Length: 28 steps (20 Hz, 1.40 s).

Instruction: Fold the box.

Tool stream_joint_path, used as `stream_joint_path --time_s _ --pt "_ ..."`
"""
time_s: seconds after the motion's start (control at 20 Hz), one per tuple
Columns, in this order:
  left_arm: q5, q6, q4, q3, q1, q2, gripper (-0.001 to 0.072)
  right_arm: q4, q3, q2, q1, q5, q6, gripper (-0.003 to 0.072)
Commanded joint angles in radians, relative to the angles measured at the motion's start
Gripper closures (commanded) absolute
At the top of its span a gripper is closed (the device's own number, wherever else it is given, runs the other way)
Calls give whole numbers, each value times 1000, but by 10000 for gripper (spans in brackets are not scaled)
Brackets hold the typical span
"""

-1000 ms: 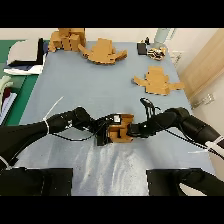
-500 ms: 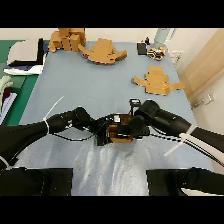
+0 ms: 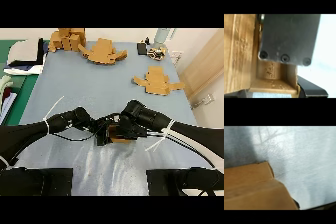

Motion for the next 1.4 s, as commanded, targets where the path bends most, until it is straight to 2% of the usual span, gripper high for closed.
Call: stream_joint_path --time_s 0.0,0.2,0.25,0.3,0.35,0.9,1.2,1.35 --pt "0 -1 -1 0 0 0 145 -39 3 -16 2 -20 4 683" --pt "0 -1 -1 0 0 0 145 -41 3 -15 2 -10 -21 683" --pt "0 -1 -1 0 0 0 145 -41 3 -15 2 -11 -21 604" --pt "0 -1 -1 0 0 0 145 -39 3 -14 2 -11 -22 467" --pt "0 -1 -1 0 0 0 145 -37 3 -11 2 -10 -22 439" --pt "0 -1 -1 0 0 0 145 24 3 123 2 -13 -23 438" --pt "0 -1 -1 0 0 0 145 39 3 196 1 -75 -23 438" --pt "0 -1 -1 0 0 0 145 -3 3 198 -2 -172 -52 443"
